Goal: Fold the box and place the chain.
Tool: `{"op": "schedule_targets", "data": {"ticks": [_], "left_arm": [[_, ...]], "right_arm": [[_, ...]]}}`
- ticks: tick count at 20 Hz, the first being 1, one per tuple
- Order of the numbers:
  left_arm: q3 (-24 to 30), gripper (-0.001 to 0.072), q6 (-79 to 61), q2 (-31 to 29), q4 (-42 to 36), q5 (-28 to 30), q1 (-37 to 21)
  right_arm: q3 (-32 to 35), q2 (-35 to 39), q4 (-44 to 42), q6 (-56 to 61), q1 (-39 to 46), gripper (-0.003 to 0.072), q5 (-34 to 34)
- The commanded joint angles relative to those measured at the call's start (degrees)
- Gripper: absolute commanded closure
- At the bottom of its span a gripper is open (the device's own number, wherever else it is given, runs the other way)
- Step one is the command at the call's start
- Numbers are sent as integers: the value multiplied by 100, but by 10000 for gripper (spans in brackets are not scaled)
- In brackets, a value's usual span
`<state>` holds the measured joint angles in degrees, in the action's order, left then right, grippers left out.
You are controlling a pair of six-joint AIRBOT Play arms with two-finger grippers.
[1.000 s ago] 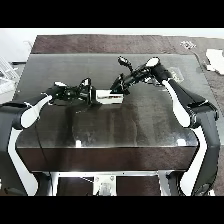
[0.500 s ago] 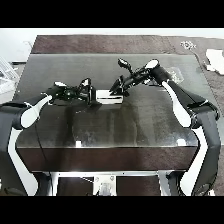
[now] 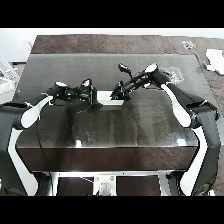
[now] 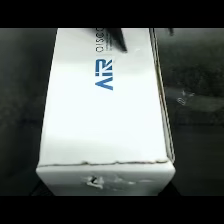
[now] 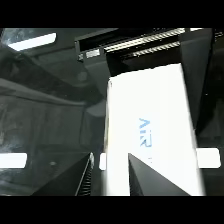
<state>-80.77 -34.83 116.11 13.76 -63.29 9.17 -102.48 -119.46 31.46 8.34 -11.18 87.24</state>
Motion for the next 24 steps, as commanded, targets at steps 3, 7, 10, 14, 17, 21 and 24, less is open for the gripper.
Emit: {"op": "schedule_targets", "data": {"ticks": [3, 7, 10, 14, 17, 21, 24], "left_arm": [[-4, 293, 4, -4, 33, -37, -4], [-4, 293, 4, -4, 33, -37, -4], [-4, 293, 4, -4, 33, -37, -4], [-4, 293, 4, -4, 33, -37, -4], [-4, 293, 4, -4, 33, -35, -4], [-4, 293, 4, -4, 33, -39, -4], [-4, 293, 4, -4, 33, -37, -4]], "right_arm": [[4, 22, -1276, -343, 293, 473, 188], [7, 92, -1543, -337, 396, 544, 284], [210, 90, -1480, -175, 365, 566, 205], [468, 90, -356, 640, 341, 622, -763], [463, 92, 105, 789, 280, 665, -907], [463, 96, 516, 813, 96, 665, -905], [463, 267, 435, 719, 90, 676, -909]]}}
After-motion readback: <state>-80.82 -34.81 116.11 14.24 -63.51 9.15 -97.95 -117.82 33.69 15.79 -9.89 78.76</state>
